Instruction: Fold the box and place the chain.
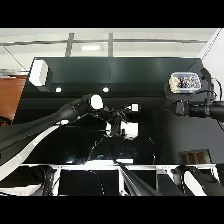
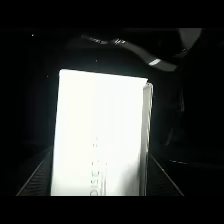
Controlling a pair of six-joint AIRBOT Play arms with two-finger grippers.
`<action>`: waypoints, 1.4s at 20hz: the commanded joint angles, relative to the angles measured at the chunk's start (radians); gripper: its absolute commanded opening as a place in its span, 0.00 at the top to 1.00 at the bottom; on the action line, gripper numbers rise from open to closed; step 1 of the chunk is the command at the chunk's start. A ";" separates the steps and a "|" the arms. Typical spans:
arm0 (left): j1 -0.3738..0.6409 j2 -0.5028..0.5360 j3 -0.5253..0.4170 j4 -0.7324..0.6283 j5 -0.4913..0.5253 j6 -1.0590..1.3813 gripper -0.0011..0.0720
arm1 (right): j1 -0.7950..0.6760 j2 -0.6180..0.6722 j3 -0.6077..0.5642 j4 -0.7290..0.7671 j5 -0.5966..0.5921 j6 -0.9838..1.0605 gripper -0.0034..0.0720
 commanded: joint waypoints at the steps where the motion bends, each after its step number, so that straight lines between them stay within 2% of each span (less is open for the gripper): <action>1: -0.045 -0.005 0.000 0.013 0.108 0.082 0.00 | 0.000 0.001 0.000 0.000 -0.002 0.001 0.94; 2: -0.061 -0.010 0.000 0.021 0.137 0.095 0.01 | 0.000 0.001 0.000 0.000 -0.001 0.001 0.94; 5: -0.091 -0.032 0.000 0.147 0.132 0.127 0.01 | 0.000 0.001 0.000 0.000 -0.001 0.002 0.94; 10: -0.085 -0.034 0.001 0.149 0.125 0.082 0.02 | 0.000 0.001 0.000 0.000 -0.002 0.002 0.94; 11: -0.085 -0.034 0.001 0.149 0.125 0.062 0.05 | 0.000 0.001 0.000 0.000 -0.002 0.002 0.94; 12: -0.085 -0.034 0.001 0.149 0.124 0.040 0.12 | 0.000 0.001 0.000 0.000 -0.002 0.002 0.94; 13: -0.085 -0.034 0.001 0.148 0.124 0.028 0.28 | 0.000 0.001 0.000 0.000 -0.002 0.002 0.94; 14: -0.086 -0.034 0.001 0.149 0.123 0.012 0.47 | 0.000 0.001 0.000 0.000 -0.003 0.002 0.94; 15: -0.084 -0.033 0.001 0.153 0.119 -0.008 0.73 | 0.000 0.001 0.000 0.000 -0.003 0.003 0.94; 16: -0.078 -0.031 0.003 0.169 0.116 -0.040 0.79 | 0.000 0.001 0.000 0.000 -0.002 0.003 0.94; 19: -0.030 -0.008 0.032 0.286 0.089 -0.240 0.79 | 0.000 0.001 0.000 0.000 0.000 0.003 0.94; 22: 0.076 0.045 0.051 0.433 0.020 -0.469 0.79 | 0.000 0.001 0.000 0.000 -0.001 0.003 0.94; 24: 0.187 0.092 0.051 0.520 -0.047 -0.617 0.79 | 0.000 0.001 0.000 0.000 -0.001 0.003 0.94; 28: 0.492 0.157 0.050 0.668 -0.203 -0.894 0.79 | 0.000 0.001 0.000 0.000 -0.001 0.003 0.94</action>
